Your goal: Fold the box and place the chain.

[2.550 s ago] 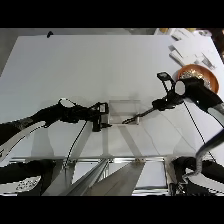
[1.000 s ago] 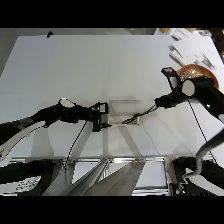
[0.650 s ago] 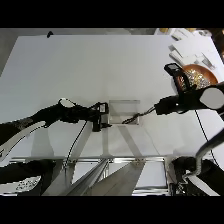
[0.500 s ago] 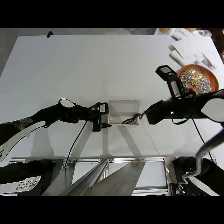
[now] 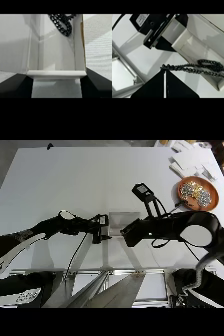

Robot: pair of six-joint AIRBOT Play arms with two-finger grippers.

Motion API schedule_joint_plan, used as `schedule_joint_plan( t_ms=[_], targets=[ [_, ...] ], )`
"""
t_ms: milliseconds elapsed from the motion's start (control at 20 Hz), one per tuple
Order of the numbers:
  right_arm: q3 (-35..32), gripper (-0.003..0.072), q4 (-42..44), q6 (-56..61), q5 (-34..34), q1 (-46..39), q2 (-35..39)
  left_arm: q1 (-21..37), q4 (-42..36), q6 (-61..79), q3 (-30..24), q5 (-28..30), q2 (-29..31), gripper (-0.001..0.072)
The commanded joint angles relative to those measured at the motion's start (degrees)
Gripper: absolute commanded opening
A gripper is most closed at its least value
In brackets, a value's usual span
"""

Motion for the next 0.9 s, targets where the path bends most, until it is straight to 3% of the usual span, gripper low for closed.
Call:
schedule_joint_plan(
  t_ms=[0,100,200,250,450,650,850],
  targets=[
    [-0.04,0.0016,-2.14,0.42,-2.47,1.03,-4.9,-0.02,0.0,0.02,-0.02,0.02,-0.04,0.015],
    [-0.04,0.0022,-2.95,0.39,-2.36,1.03,-8.35,-0.02,0.0,0.02,-0.02,0.02,-0.04,0.015],
    [-0.02,0.0183,-3.65,0.09,-2.89,1.03,-11.13,-0.02,0.0,0.02,-0.02,0.02,-0.04,0.015],
    [0.04,0.0198,-4.2,-0.72,-2.84,0.85,-11.34,-0.02,0.0,0.02,-0.02,0.0,-0.04,0.015],
    [3.26,0.0175,-4.28,-3.52,1.27,-5.99,-6.78,-0.02,0.0,0.02,-0.02,0.02,-0.04,0.015],
    [4.2,0.0017,-6.56,-3.48,9.55,-18.82,-3.19,-0.02,0.0,0.02,-0.02,0.0,-0.04,0.015],
    [1.64,0.0016,-13.14,-3.3,12.17,-25.53,-4.07,0.0,0.0,0.02,-0.02,0.02,-0.04,0.015]
  ],
)
